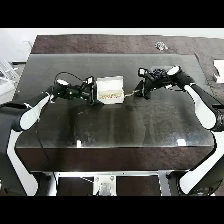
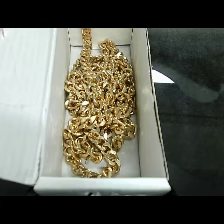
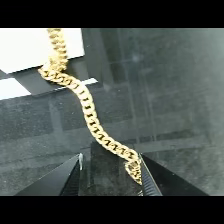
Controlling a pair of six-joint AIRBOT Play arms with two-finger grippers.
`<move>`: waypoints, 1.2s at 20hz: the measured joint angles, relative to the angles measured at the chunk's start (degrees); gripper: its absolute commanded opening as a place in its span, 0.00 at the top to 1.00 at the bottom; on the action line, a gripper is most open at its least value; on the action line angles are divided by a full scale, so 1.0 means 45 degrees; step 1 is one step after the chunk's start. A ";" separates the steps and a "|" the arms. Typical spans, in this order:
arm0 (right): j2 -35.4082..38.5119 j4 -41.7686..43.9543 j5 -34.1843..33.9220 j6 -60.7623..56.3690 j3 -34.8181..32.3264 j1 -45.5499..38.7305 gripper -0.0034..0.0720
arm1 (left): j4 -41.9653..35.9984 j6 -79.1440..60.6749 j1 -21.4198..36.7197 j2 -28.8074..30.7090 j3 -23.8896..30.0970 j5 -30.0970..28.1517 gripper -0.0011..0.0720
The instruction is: Fold the box and place the chain.
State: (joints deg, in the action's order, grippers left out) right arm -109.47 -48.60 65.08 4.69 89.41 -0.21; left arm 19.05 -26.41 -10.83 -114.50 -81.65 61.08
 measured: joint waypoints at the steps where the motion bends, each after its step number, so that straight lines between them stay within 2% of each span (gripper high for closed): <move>1: -0.0005 0.0005 0.0092 -0.0005 0.0126 0.0010 0.39 | -0.0005 0.0000 0.0000 -0.0005 0.0000 0.0000 0.25; 13: -0.0447 0.0015 0.0330 -0.0117 0.0510 0.0155 0.42 | 0.0000 0.0000 0.0000 -0.0005 0.0000 0.0005 0.25; 18: -0.0607 -0.0053 0.0325 -0.0204 0.0510 0.0257 0.58 | -0.0005 0.0005 0.0000 -0.0005 0.0000 0.0000 0.25; 21: -0.0622 -0.0335 0.0311 -0.0491 0.0520 0.0306 0.61 | -0.0005 0.0000 0.0000 0.0000 0.0000 0.0000 0.25; 22: -0.0622 -0.0529 0.0316 -0.0641 0.0525 0.0335 0.75 | 0.0000 0.0000 0.0000 -0.0005 0.0000 0.0000 0.25; 23: -0.0627 -0.0724 0.0306 -0.0806 0.0529 0.0364 0.95 | 0.0000 0.0000 0.0000 -0.0005 0.0000 0.0000 0.25; 24: -0.0622 -0.0913 0.0330 -0.1059 0.0534 0.0398 0.94 | 0.0000 0.0000 0.0000 -0.0005 0.0000 0.0000 0.25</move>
State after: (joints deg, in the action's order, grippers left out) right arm -112.27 -52.71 66.57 -0.08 91.81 1.58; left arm 19.05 -26.41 -10.83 -114.52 -81.65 61.08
